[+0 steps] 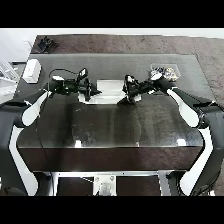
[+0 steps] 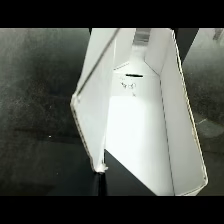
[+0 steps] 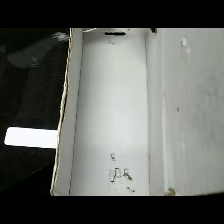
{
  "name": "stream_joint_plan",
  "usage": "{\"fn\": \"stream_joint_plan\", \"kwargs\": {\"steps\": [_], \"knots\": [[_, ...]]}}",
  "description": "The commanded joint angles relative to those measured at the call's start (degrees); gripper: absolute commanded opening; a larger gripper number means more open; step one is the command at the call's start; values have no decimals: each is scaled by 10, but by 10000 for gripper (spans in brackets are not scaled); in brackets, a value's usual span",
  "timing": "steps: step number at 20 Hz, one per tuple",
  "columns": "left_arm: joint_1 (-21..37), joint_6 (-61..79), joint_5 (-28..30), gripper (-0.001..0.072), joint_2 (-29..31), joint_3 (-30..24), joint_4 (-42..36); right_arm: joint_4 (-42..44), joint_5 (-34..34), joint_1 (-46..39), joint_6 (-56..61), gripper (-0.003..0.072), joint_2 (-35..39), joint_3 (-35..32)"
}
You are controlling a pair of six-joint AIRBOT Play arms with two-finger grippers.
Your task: Fold the box and place the chain.
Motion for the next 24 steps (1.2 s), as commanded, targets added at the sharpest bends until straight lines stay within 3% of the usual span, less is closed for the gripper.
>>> {"fn": "stream_joint_plan", "kwargs": {"steps": [1,3,5,7,10,15,18,21,24], "knots": [[0,-15,-5,20,0,0,0,0,0,0,0,569,0,0],[0,-13,-8,26,0,0,-13,0,0,0,0,569,0,0],[2,-9,-13,600,0,0,-38,0,0,0,0,569,0,0],[10,-7,-31,487,1,1,-65,0,0,0,0,569,0,0],[37,-9,-75,488,1,1,-102,0,0,0,0,569,0,0],[98,-9,-215,485,10,0,-177,0,0,0,0,569,0,0],[124,5,-246,38,51,0,-167,0,0,0,0,569,0,0],[129,1,-249,15,119,-2,-127,0,0,0,0,569,0,0],[111,-52,-195,13,192,-5,-30,0,0,0,0,569,0,0]]}}
